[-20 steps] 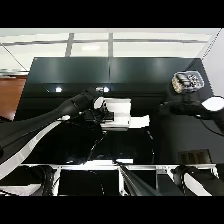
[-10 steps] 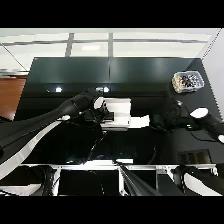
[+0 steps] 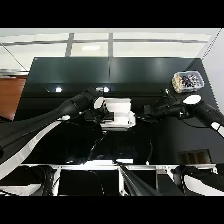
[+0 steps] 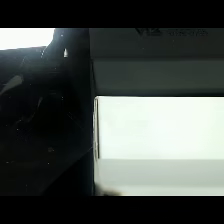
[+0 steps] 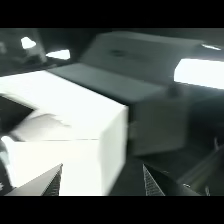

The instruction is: Fold the box and place the chain.

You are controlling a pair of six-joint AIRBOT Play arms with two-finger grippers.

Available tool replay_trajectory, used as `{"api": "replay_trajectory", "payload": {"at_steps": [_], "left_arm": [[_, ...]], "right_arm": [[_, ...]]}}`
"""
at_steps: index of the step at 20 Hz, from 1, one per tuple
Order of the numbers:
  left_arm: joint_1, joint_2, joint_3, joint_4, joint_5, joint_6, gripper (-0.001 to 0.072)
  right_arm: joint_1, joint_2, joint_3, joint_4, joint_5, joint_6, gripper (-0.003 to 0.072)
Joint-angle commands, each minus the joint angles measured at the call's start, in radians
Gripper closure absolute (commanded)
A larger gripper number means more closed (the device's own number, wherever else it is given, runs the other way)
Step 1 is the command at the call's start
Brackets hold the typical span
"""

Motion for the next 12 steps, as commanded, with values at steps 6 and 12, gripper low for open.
{"api": "replay_trajectory", "payload": {"at_steps": [6, 12], "left_arm": [[0.001, -0.001, 0.000, 0.000, 0.001, 0.000, 0.0677], [0.001, -0.001, 0.001, -0.002, 0.000, 0.000, 0.0677]], "right_arm": [[0.142, -0.004, 0.039, 0.030, -0.035, 0.021, 0.0137], [0.240, -0.004, 0.096, -0.157, -0.140, 0.213, 0.0139]]}}
